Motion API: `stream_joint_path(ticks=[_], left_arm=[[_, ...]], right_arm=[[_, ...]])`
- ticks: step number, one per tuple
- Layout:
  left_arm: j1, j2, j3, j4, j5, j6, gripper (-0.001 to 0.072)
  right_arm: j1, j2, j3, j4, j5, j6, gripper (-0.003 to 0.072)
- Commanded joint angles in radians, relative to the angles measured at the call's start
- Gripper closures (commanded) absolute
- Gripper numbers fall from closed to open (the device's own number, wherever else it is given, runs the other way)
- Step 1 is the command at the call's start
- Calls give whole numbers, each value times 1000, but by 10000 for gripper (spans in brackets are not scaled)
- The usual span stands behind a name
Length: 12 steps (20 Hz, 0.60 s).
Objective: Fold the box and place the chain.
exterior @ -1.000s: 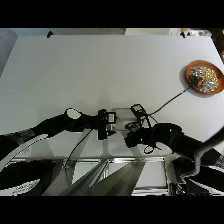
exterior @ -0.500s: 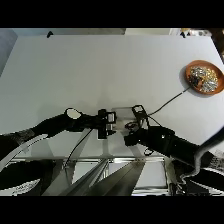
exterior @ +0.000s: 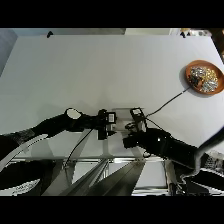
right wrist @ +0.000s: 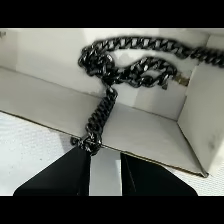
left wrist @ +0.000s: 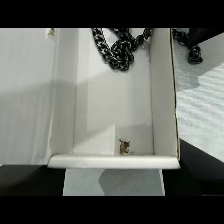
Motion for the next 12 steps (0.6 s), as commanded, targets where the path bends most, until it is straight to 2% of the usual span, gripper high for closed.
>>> stream_joint_path(ticks=[1,4,5,6,9,12], left_arm=[[0,0,0,-1,3,-1,336],[0,0,0,-1,3,-1,336],[0,0,0,-1,3,-1,336],[0,0,0,-1,3,-1,336],[0,0,0,-1,3,-1,336],[0,0,0,-1,3,0,336]], right_arm=[[10,-3,0,-5,4,5,517],[10,-3,0,-5,0,4,589],[10,-3,0,-5,1,4,652],[10,-3,0,-5,2,3,668],[10,33,0,-6,26,1,669],[10,140,0,-12,113,-58,669]])
